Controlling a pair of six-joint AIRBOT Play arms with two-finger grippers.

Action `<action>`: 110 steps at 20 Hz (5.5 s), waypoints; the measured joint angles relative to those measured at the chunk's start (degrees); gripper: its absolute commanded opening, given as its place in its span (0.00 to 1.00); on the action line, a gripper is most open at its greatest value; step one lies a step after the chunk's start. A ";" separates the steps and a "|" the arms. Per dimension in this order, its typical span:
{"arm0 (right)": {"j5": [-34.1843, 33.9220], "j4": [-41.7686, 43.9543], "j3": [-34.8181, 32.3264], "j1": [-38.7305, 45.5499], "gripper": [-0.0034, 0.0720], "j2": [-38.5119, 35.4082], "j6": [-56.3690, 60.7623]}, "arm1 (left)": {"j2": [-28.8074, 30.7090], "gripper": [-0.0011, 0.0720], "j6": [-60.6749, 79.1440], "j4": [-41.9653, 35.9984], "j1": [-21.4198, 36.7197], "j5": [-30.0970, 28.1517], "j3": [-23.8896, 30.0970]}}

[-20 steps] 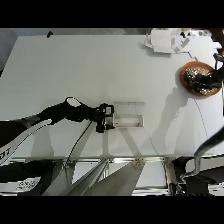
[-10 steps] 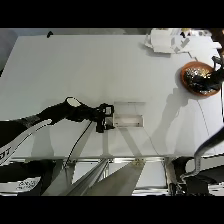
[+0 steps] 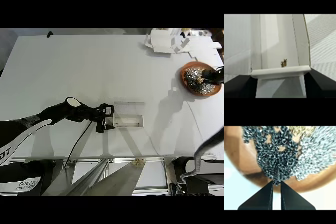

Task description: Fold the box and place the chain.

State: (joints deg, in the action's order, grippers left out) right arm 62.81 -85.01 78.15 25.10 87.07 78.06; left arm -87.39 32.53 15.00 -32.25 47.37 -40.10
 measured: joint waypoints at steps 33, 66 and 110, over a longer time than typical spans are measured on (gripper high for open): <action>24.17 34.67 -1.38 -27.65 0.07 -46.36 -9.79 | 0.00 0.03 0.00 0.00 0.00 0.00 0.00; -15.10 30.97 -39.17 -60.08 0.29 -27.04 -8.90 | 0.00 0.03 0.00 0.00 0.00 0.00 0.00; 0.96 5.73 -22.21 -26.77 0.07 -1.51 12.44 | 0.00 0.03 0.02 0.00 0.00 0.00 0.00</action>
State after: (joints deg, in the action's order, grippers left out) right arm 63.77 -79.29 55.94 -1.67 85.56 90.50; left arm -87.39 32.56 15.00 -32.25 47.37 -40.10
